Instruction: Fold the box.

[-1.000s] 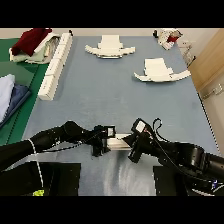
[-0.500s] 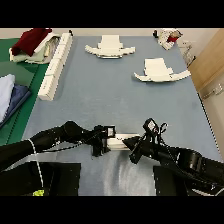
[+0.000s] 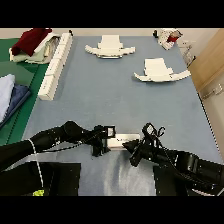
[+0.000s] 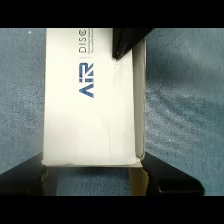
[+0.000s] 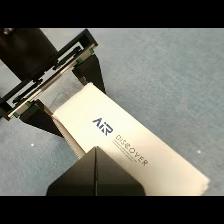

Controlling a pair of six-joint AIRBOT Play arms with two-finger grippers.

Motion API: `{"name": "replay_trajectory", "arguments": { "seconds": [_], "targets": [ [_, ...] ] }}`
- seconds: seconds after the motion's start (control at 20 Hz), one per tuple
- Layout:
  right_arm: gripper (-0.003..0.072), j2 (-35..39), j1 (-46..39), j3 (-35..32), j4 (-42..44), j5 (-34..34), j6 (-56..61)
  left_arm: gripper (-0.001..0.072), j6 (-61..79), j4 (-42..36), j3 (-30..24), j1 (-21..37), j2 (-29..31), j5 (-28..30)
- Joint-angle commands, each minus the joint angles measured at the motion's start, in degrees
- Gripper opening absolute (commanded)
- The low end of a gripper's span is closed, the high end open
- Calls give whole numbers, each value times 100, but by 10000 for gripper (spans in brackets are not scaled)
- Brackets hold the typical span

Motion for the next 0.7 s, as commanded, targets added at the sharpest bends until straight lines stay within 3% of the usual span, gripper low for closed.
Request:
{"name": "replay_trajectory", "arguments": {
  "seconds": [0.0,0.65],
  "targets": [
    [3,-164,31,-33,-2,46,2,281,-2,0,4,-2,0,-2],
    [4,-160,31,-39,-24,-153,0,280,-2,0,4,-2,0,-2]
  ]
}}
